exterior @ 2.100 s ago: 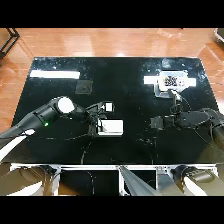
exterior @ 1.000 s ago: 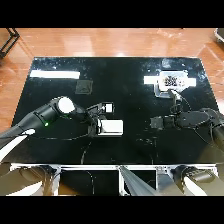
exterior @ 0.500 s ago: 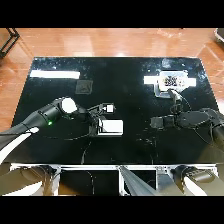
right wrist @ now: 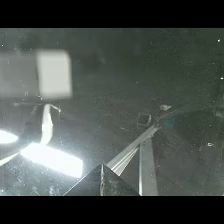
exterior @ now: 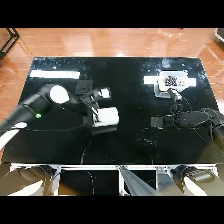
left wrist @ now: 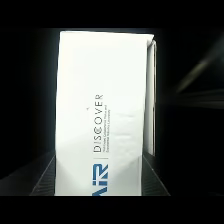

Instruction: Fold the box and place the chain.

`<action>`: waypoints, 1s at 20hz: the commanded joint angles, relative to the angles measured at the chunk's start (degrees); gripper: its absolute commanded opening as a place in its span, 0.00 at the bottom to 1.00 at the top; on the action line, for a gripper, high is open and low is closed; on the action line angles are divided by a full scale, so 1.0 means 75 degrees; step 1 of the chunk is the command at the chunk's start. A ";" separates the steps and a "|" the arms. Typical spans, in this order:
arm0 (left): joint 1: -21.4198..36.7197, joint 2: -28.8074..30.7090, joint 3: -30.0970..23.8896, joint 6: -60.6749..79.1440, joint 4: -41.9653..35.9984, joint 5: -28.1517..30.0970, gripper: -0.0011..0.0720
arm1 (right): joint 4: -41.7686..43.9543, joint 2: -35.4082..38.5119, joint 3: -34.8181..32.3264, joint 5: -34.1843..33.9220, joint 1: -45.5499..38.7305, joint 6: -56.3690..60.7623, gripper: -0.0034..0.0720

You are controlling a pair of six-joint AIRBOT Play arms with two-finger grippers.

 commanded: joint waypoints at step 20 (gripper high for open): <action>0.6723 -0.4852 0.4672 -0.3276 -0.0385 0.1224 0.47 | 0.0058 0.0006 -0.0003 0.0210 -0.0006 0.0000 0.07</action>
